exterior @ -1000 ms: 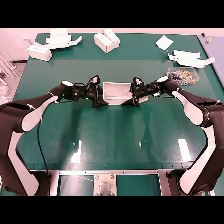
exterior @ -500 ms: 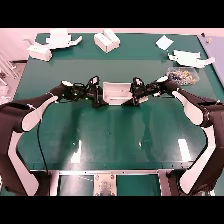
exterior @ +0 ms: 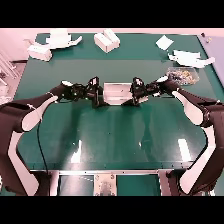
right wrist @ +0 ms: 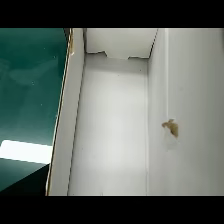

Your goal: Fold the box and place the chain.

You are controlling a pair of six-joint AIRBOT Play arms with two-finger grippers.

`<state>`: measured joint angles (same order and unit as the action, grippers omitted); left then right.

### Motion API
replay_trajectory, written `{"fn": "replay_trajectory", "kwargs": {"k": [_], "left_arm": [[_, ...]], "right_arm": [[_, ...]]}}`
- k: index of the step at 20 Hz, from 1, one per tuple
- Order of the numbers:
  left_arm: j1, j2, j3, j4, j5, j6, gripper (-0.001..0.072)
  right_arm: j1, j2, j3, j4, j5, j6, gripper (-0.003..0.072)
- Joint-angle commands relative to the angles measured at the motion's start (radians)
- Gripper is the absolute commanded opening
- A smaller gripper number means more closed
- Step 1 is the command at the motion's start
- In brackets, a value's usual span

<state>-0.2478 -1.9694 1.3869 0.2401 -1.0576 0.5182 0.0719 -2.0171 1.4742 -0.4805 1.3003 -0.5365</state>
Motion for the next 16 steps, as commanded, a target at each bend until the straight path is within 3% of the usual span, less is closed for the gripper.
{"fn": "replay_trajectory", "kwargs": {"k": [1, 6, 8, 11, 16], "left_arm": [[0.0, -0.001, 0.001, -0.008, 0.005, 0.014, 0.0618], [0.009, -0.013, 0.007, -0.027, -0.008, -0.002, 0.062], [0.011, -0.013, 0.009, -0.033, 0.015, -0.017, 0.072], [0.007, -0.013, 0.008, -0.031, 0.09, -0.045, 0.0719], [0.01, -0.013, 0.01, -0.022, 0.071, -0.045, 0.072]], "right_arm": [[0.001, 0.0, 0.0, 0.0, -0.001, 0.002, 0.0592], [0.001, 0.0, 0.0, 0.0, -0.001, 0.002, 0.0592], [0.001, 0.0, 0.0, 0.0, -0.001, 0.002, 0.0592], [0.001, 0.0, 0.0, 0.0, -0.001, 0.002, 0.0592], [0.001, 0.0, 0.0, 0.0, -0.001, 0.002, 0.0592]]}}
